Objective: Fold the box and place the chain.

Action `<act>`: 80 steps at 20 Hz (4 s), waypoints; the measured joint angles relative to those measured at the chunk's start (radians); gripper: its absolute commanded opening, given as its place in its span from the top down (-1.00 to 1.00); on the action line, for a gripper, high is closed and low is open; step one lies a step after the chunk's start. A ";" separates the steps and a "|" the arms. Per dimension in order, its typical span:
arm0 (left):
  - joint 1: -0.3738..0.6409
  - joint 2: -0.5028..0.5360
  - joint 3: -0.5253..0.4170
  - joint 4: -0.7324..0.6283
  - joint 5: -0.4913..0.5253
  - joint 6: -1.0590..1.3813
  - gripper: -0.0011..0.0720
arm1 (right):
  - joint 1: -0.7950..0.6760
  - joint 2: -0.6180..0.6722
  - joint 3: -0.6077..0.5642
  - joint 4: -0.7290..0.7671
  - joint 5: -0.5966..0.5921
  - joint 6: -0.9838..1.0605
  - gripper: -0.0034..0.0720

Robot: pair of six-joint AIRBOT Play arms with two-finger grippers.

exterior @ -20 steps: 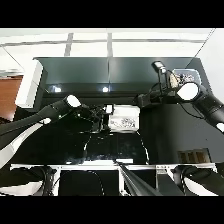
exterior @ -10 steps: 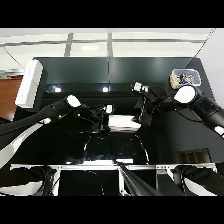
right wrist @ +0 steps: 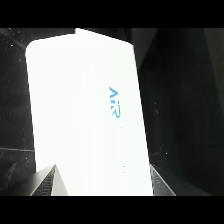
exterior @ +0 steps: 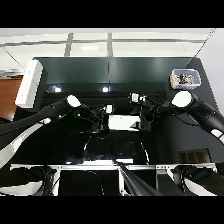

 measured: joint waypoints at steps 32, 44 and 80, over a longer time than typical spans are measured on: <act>0.000 0.000 0.000 0.000 -0.001 0.001 -0.14 | 0.006 -0.010 -0.013 -0.070 0.007 0.101 0.16; 0.000 0.000 0.000 0.000 -0.001 0.000 -0.14 | 0.006 -0.011 -0.016 -0.071 0.027 0.109 -0.08; 0.000 0.002 0.000 0.000 0.000 -0.001 -0.15 | -0.151 -0.094 -0.092 0.252 0.083 0.797 0.88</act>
